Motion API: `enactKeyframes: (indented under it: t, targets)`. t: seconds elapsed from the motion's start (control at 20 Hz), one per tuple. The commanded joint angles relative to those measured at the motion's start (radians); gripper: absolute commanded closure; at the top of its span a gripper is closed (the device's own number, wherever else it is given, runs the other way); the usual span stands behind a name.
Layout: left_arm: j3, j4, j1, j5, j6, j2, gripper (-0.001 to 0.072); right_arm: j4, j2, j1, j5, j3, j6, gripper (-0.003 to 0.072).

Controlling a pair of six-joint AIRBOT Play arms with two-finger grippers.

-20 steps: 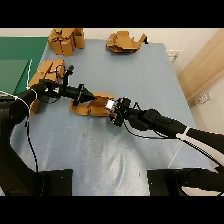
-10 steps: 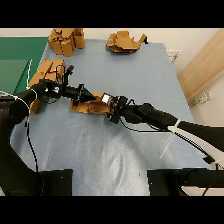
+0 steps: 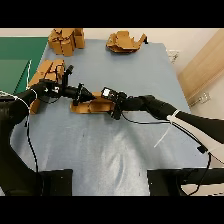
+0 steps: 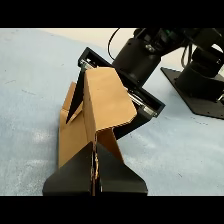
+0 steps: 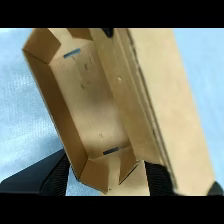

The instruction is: Fold the box.

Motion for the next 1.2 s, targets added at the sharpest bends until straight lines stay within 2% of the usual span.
enactKeyframes:
  t: [0.0, 0.15, 0.3, 0.6, 0.9, 1.15]
  targets:
    - [0.000, 0.000, -0.001, 0.021, -0.020, 0.000, 0.0690, 0.222, -0.025, -0.061, -0.183, 0.054, -0.284, 0.0041]
    - [0.000, 0.000, -0.001, 0.033, -0.022, 0.000, 0.0690, 0.239, -0.065, -0.101, -0.231, 0.099, -0.309, 0.0041]
    - [0.000, 0.000, -0.001, 0.065, -0.023, 0.000, 0.0690, 0.269, -0.115, -0.116, -0.343, 0.148, -0.308, 0.0041]
    - [0.000, -0.001, -0.001, 0.089, -0.034, 0.000, 0.0690, 0.259, -0.135, -0.114, -0.389, 0.153, -0.308, 0.0041]
    - [0.000, -0.007, -0.001, 0.101, -0.047, 0.000, 0.0690, 0.253, -0.149, -0.114, -0.284, 0.154, -0.308, 0.0041]
    - [0.000, -0.007, -0.001, 0.101, -0.048, 0.000, 0.0690, 0.253, -0.149, -0.114, -0.275, 0.153, -0.308, 0.0042]
